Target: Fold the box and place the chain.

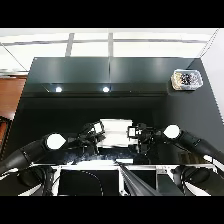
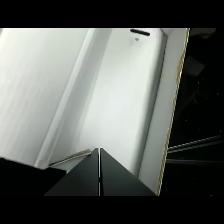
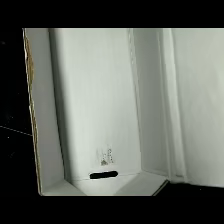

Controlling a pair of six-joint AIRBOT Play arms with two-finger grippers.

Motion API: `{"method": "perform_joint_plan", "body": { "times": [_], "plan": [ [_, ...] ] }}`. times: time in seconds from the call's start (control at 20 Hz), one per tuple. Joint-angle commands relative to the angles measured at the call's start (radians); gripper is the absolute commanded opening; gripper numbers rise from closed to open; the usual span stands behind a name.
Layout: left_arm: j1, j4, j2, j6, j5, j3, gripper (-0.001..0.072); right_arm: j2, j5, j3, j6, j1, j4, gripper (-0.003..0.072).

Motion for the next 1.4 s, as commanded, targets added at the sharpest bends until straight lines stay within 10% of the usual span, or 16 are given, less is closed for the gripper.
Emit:
{"method": "perform_joint_plan", "body": {
  "times": [0.0, 0.35, 0.7, 1.0, 1.35],
  "plan": [
    [0.076, 0.087, 0.090, -0.108, -0.071, 0.001, 0.0029, 0.000, 0.001, 0.000, -0.001, 0.000, -0.001, 0.0500],
    [0.476, 0.339, 0.315, -0.599, -0.365, 0.001, 0.0029, 0.000, 0.001, 0.000, -0.001, 0.000, -0.001, 0.0500],
    [0.836, 0.431, 0.138, -1.182, -0.608, -0.019, 0.0030, 0.000, 0.001, 0.000, -0.001, 0.000, -0.001, 0.0500],
    [0.835, 0.088, -0.196, -0.872, -0.674, -0.018, 0.0028, 0.000, 0.001, 0.000, -0.001, 0.000, 0.000, 0.0500],
    [0.626, -0.023, -0.263, -0.773, -0.584, -0.016, 0.0028, 0.000, 0.001, 0.000, -0.001, 0.000, -0.001, 0.0500]
  ]
}}
